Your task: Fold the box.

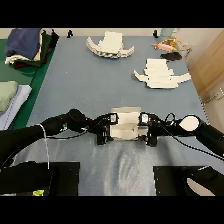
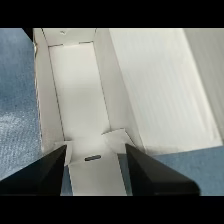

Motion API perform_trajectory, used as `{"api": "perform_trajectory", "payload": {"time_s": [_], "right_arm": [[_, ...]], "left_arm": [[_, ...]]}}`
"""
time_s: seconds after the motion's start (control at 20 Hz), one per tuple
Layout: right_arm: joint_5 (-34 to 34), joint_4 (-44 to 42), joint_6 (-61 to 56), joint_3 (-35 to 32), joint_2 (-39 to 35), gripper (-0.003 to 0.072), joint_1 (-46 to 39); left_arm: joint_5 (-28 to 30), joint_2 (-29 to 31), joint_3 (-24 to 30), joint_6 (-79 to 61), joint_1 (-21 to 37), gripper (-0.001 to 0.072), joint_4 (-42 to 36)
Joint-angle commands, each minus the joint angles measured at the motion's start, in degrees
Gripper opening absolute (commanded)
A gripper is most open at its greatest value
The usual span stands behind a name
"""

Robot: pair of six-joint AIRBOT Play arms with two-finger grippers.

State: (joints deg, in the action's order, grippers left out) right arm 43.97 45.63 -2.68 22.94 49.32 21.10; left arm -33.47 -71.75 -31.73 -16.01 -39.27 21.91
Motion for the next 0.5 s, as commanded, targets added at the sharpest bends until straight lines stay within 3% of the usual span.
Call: {"api": "perform_trajectory", "payload": {"time_s": [0.0,0.1,0.15,0.2,0.25,0.4,0.45], "right_arm": [[0.17,-0.87,0.17,-0.02,0.52,0.0604,0.07],[0.2,0.92,-1.79,-0.02,-0.63,0.0599,0.04],[0.59,3.34,-6.34,0.13,-1.62,0.0554,0.04],[1.07,6.64,-13.73,0.35,-2.8,0.0466,0.0],[1.92,12.35,-24.11,0.79,-4.24,0.032,0.0],[7.39,32.63,-55.98,3.08,-8.9,0.0046,-0.07],[10.12,39.93,-64.98,4.37,-10.54,0.0013,-0.07]], "left_arm": [[-0.09,0.04,0.0,0.02,-0.04,0.0607,-0.02],[-0.09,0.04,0.0,0.02,-0.04,0.0607,-0.02],[-0.09,0.04,0.0,0.02,-0.04,0.0607,-0.02],[-0.09,0.04,0.0,0.02,-0.04,0.0607,-0.02],[-0.07,0.04,0.0,0.02,-0.04,0.0607,-0.02],[-0.09,0.04,0.0,0.02,-0.04,0.0607,-0.02],[-0.09,0.04,0.0,0.02,-0.04,0.0607,-0.02]]}}
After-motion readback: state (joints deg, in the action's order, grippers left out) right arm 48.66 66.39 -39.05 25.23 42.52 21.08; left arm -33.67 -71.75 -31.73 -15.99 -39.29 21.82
